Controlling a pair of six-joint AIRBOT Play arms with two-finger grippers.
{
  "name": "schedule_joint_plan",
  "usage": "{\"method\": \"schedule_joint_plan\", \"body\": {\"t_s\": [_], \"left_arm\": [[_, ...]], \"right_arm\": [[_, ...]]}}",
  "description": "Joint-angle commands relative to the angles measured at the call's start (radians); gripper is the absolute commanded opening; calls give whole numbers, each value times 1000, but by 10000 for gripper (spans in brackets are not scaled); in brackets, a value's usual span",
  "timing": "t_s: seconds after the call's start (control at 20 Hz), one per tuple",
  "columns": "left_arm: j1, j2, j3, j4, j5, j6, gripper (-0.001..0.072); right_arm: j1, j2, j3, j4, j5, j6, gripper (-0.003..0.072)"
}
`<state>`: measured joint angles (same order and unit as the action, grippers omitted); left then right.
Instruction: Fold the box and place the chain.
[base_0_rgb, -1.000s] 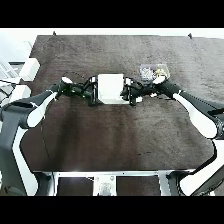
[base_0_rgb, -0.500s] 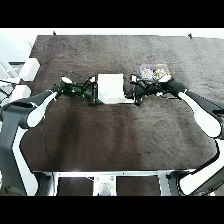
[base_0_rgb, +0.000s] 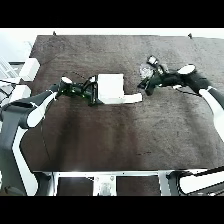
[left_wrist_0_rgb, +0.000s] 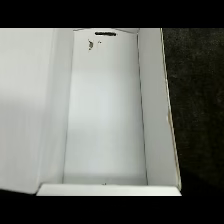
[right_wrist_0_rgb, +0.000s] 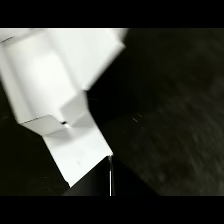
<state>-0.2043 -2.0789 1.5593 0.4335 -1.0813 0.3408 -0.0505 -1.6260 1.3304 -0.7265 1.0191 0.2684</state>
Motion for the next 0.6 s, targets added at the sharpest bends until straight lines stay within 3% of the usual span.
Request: {"method": "schedule_joint_plan", "body": {"t_s": [0.0,0.2,0.55], "left_arm": [[0,0,0,0,0,0,528],[1,0,0,0,0,0,528],[0,0,0,0,0,0,528]], "right_arm": [[-109,10,-6,-3,-5,347,8],[-139,-59,-7,-18,13,505,8],[-116,-182,-7,-19,68,608,8]]}}
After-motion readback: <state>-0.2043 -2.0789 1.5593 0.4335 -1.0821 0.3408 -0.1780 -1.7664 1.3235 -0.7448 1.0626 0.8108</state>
